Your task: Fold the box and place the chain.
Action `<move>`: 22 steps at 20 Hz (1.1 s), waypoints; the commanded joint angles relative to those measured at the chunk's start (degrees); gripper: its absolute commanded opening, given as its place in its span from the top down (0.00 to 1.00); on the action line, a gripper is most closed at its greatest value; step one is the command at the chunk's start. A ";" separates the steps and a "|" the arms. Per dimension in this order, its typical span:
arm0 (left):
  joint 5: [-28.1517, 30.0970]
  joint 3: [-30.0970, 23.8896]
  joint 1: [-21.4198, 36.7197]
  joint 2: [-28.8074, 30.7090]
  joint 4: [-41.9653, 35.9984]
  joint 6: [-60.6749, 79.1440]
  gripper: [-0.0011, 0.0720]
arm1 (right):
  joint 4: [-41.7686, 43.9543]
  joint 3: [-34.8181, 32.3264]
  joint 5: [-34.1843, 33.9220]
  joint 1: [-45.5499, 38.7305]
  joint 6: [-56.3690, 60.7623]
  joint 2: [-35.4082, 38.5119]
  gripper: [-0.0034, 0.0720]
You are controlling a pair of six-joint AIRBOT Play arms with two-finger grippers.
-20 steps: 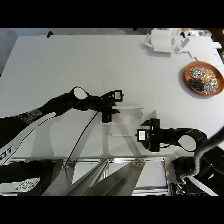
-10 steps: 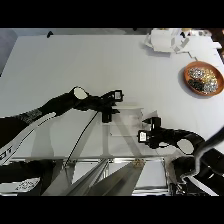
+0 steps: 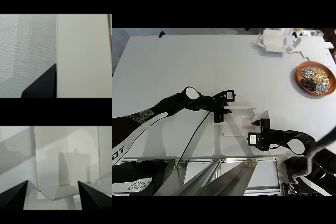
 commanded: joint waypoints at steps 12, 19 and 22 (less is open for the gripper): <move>0.00 0.04 -0.02 -0.02 0.02 0.00 0.97 | -1.29 7.74 1.77 -7.48 -1.33 -1.75 0.03; 0.02 0.04 -0.02 -0.02 0.02 0.00 0.97 | 11.89 10.25 5.90 -14.75 -14.71 -7.17 0.03; 0.02 0.04 -0.02 -0.02 0.02 0.00 0.97 | 17.05 10.49 7.17 -17.40 -18.18 -9.49 0.03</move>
